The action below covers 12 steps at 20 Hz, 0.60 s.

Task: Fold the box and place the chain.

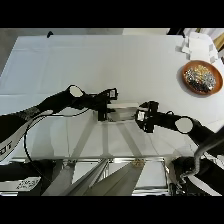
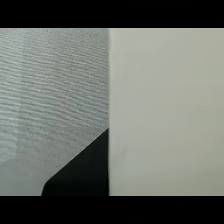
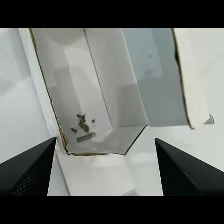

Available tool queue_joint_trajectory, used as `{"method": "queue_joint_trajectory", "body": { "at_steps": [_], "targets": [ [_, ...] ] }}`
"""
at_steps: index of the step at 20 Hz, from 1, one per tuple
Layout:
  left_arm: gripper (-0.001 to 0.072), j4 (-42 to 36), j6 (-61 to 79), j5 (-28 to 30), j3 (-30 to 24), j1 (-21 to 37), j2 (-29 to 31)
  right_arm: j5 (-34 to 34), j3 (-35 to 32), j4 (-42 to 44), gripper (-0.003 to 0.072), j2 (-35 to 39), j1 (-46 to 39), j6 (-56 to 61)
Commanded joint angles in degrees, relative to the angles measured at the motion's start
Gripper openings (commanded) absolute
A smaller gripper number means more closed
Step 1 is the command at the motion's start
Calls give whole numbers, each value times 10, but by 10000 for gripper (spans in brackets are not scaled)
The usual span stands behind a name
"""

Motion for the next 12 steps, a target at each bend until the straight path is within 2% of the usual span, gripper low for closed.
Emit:
{"method": "queue_joint_trajectory", "body": {
  "at_steps": [1, 6, 12],
  "targets": [
    [13, 0, 0, 0, 0, 0, 0, 30, 7, 53, 685, -16, -19, -25],
    [13, 0, 0, 0, 0, 0, 0, 130, 73, 78, 684, -93, -57, -38],
    [13, 0, 0, 0, 0, 0, 0, 171, 82, 76, 685, -102, -97, -93]
  ]
}}
